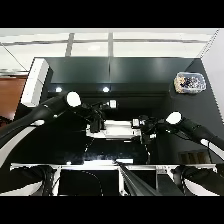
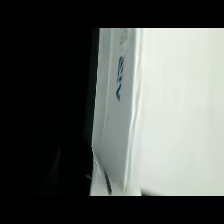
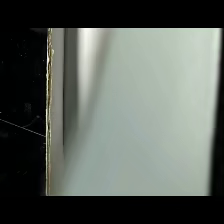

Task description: Fold the box and place the chain.

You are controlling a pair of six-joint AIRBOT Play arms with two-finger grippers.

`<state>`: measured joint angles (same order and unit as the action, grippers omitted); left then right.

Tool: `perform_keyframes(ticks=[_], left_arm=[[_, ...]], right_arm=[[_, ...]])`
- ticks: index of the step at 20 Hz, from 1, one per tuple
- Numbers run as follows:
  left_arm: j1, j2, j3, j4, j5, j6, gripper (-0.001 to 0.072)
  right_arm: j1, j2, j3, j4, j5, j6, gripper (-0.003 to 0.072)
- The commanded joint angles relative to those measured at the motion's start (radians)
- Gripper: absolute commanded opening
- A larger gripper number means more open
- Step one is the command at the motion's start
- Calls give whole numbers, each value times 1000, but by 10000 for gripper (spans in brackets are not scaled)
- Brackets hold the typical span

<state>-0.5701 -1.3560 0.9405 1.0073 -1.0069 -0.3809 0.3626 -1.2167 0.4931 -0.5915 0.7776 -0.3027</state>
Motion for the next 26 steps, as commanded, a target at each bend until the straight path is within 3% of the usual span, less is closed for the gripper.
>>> perform_keyframes(ticks=[1, 4, 5, 6, 7, 10, 12, 15, 17, 18, 22, 26], left_arm=[[0, 105, 22, 211, -166, -356, 420], [0, 190, 21, 235, -299, -529, 77], [0, 204, 17, 171, -346, -553, 28], [6, 207, -4, 74, -379, -545, 28], [5, 207, -47, -33, -337, -539, 28], [-14, 206, -174, -320, -61, -432, 28], [-5, 206, -225, -519, 187, -355, 28], [6, 186, -250, -572, 543, -356, 28], [6, 145, -243, -507, 613, -351, 27], [5, 113, -227, -425, 578, -358, 28], [3, -48, -107, -209, 274, -448, 27], [5, -109, -29, -142, 209, -503, 28]], right_arm=[[1, 0, 1, -1, -6, 5, 490], [1, 0, 1, -2, -6, 5, 487], [1, 0, 1, -4, -5, 4, 356], [1, 0, 1, -4, -1, 4, 197], [1, 0, 1, -5, -1, 4, 205], [1, 0, 1, -5, -1, 4, 203], [1, 0, 1, -5, -1, 4, 202], [1, 0, 1, -5, -2, 4, 202], [1, 0, 1, -5, -2, 4, 201], [1, 0, 1, -5, -2, 4, 201], [1, 0, 1, -5, -2, 4, 201], [1, 0, 1, -4, -3, 4, 202]])
